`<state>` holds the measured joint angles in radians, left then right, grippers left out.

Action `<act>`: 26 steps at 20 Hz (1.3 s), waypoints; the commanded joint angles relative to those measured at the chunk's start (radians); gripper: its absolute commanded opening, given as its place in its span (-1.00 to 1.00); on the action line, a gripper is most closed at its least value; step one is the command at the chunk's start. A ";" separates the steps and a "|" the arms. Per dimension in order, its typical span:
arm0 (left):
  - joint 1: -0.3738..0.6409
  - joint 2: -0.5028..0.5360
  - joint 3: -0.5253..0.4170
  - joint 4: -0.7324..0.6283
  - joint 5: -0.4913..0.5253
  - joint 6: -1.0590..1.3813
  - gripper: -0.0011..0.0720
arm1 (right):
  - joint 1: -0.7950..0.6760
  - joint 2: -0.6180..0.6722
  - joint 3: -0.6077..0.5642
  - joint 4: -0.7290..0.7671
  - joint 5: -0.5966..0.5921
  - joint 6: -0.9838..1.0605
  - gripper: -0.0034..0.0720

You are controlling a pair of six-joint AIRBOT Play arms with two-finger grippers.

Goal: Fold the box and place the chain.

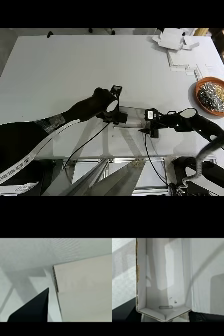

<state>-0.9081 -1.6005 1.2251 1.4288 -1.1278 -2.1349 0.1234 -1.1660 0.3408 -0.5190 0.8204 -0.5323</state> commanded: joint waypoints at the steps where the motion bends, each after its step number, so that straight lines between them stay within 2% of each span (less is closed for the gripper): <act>1: 0.031 0.060 0.001 -0.046 -0.056 0.150 -0.36 | 0.000 0.000 0.000 0.000 0.003 0.000 0.15; 6: 0.101 0.172 0.001 -0.072 -0.190 0.339 -0.36 | 0.000 0.000 0.000 0.000 0.003 0.000 0.15; 9: 0.163 0.245 -0.008 -0.075 -0.212 0.433 -0.35 | 0.000 0.000 0.000 0.000 0.003 0.000 0.15; 10: 0.188 0.268 -0.021 -0.080 -0.212 0.488 -0.12 | 0.000 0.000 0.000 0.000 0.003 0.000 0.15; 11: 0.212 0.285 -0.042 -0.100 -0.203 0.598 0.37 | 0.000 0.000 0.000 0.000 0.003 0.000 0.15; 12: 0.236 0.296 -0.076 -0.132 -0.183 0.766 0.60 | 0.000 0.000 0.000 0.000 0.003 0.000 0.15; 15: 0.310 0.308 -0.251 -0.269 -0.084 1.361 0.62 | 0.000 0.000 0.000 0.000 0.003 0.000 0.15; 19: 0.367 0.304 -0.468 -0.565 0.179 2.042 0.62 | 0.000 0.000 0.000 0.000 0.003 0.000 0.15; 21: 0.366 0.283 -0.492 -0.662 0.211 2.261 0.62 | 0.000 0.000 0.000 0.000 0.003 0.000 0.15; 23: 0.366 0.247 -0.492 -0.752 0.217 2.376 0.62 | 0.000 0.000 0.000 0.000 0.003 0.000 0.15; 24: 0.366 0.227 -0.492 -0.798 0.223 2.428 0.68 | 0.000 0.000 0.000 0.000 0.003 0.000 0.15; 25: 0.366 0.209 -0.491 -0.846 0.234 2.465 0.90 | 0.000 0.000 0.000 0.000 0.003 0.000 0.15; 26: 0.366 0.192 -0.491 -0.905 0.246 2.491 0.96 | 0.000 0.000 0.000 0.000 0.003 0.000 0.15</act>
<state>-0.5465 -1.3674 0.7498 0.7059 -0.9314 0.1265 0.1234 -1.1660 0.3408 -0.5190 0.8230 -0.5327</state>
